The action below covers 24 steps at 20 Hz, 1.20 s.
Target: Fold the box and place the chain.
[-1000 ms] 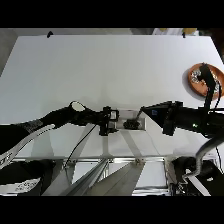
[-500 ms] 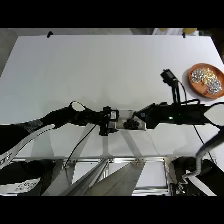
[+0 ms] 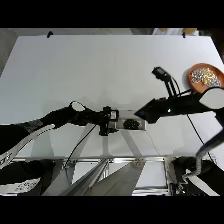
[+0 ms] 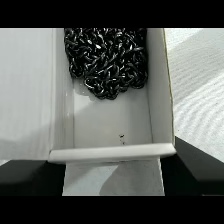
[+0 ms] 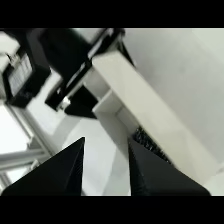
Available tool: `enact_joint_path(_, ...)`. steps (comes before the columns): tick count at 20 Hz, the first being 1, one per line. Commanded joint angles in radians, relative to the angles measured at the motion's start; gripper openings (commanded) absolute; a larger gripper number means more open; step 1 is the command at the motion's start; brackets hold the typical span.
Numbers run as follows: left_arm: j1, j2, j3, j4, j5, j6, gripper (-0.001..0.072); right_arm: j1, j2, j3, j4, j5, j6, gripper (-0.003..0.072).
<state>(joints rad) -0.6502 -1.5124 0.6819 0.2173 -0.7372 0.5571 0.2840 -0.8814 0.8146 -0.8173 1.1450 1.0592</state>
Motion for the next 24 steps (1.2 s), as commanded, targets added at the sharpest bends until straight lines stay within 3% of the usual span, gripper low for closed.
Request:
enact_joint_path(1, 0.0, 0.001, 0.0, 0.0, 0.0, 0.0, 0.0018, -0.081, -0.045, 0.14, 0.014, 0.013, -0.074, 0.0094)
enact_joint_path(2, 0.0, 0.001, 0.0, 0.0, 0.0, 0.0, 0.0018, -0.104, -0.064, 0.155, 0.014, -0.001, -0.106, 0.002)
enact_joint_path(9, 0.0, 0.001, 0.0, 0.0, 0.0, 0.0, 0.0018, -0.102, -0.262, 0.153, -0.219, -0.038, -0.195, 0.002)
enact_joint_path(14, 0.0, 0.001, 0.0, 0.0, 0.0, 0.0, 0.0018, -0.003, -0.27, 0.08, -0.214, -0.114, -0.298, 0.002)
enact_joint_path(20, 0.0, 0.001, 0.0, 0.0, 0.0, 0.0, 0.0018, 0.089, -0.267, -0.006, -0.05, -0.008, -0.57, 0.0023)
enact_joint_path(22, 0.0, 0.001, 0.0, 0.0, 0.0, 0.0, 0.0018, 0.103, -0.255, -0.006, -0.05, 0.001, -0.57, 0.0101)
enact_joint_path(24, 0.0, 0.001, 0.0, 0.0, 0.0, 0.0, 0.0018, 0.106, -0.222, -0.01, -0.053, 0.005, -0.571, 0.0123)
